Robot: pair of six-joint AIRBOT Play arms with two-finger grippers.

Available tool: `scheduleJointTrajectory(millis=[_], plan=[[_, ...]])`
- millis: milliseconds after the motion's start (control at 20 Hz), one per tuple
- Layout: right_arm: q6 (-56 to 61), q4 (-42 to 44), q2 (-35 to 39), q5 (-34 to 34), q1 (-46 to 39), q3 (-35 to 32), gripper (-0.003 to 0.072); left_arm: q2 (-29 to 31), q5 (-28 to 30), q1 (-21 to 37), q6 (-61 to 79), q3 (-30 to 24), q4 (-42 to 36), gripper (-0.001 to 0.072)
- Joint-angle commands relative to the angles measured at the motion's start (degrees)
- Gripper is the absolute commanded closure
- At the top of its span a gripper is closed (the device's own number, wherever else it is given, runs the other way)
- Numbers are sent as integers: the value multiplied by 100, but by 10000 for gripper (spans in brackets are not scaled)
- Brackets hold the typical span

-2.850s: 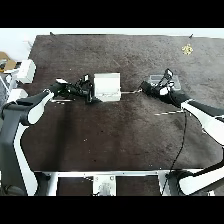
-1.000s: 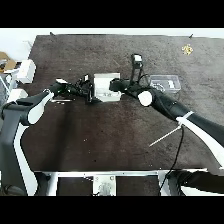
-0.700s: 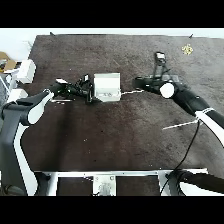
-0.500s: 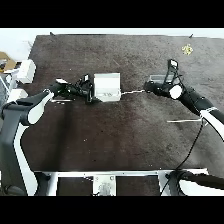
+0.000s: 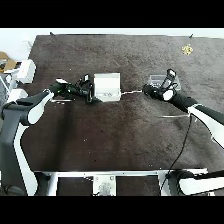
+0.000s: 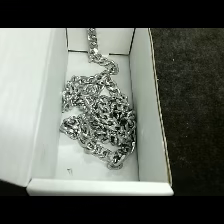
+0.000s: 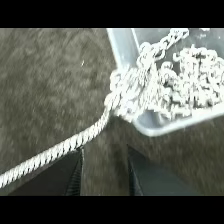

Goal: Fold the box and place the chain.

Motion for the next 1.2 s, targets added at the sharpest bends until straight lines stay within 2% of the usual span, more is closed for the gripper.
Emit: scheduleJointTrajectory(millis=[0, 50, 100, 200, 250, 400, 650, 800, 1000, 1150], plan=[[4, 323, -413, -251, 33, 291, 381, 2, -2, -4, 2, 2, 0, 435], [4, 361, -487, -251, 57, 378, 419, 2, -2, -4, 2, 2, 0, 435], [2, 358, -533, -256, 94, 431, 509, 2, -2, -4, 2, 2, 0, 435], [4, 393, -588, -321, 146, 452, 604, 2, -2, -4, 2, 2, 0, 435], [4, 422, -579, -319, 153, 452, 685, 2, -2, -4, 2, 2, 0, 435], [-116, 260, -144, -170, 387, 452, 685, 2, -17, -4, 2, 2, 0, 434], [-776, 201, 1440, -337, 1117, 494, 685, 2, -22, -4, 2, 2, 0, 435], [-776, -122, 2105, -339, 1648, 894, 685, 2, -22, -4, 2, 2, 0, 435], [-776, -667, 2190, -396, 2428, 1700, 686, 2, -26, -4, 2, 2, 0, 435], [-774, -745, 2159, -566, 2809, 1818, 685, 2, -24, -4, 2, 2, 0, 434]])
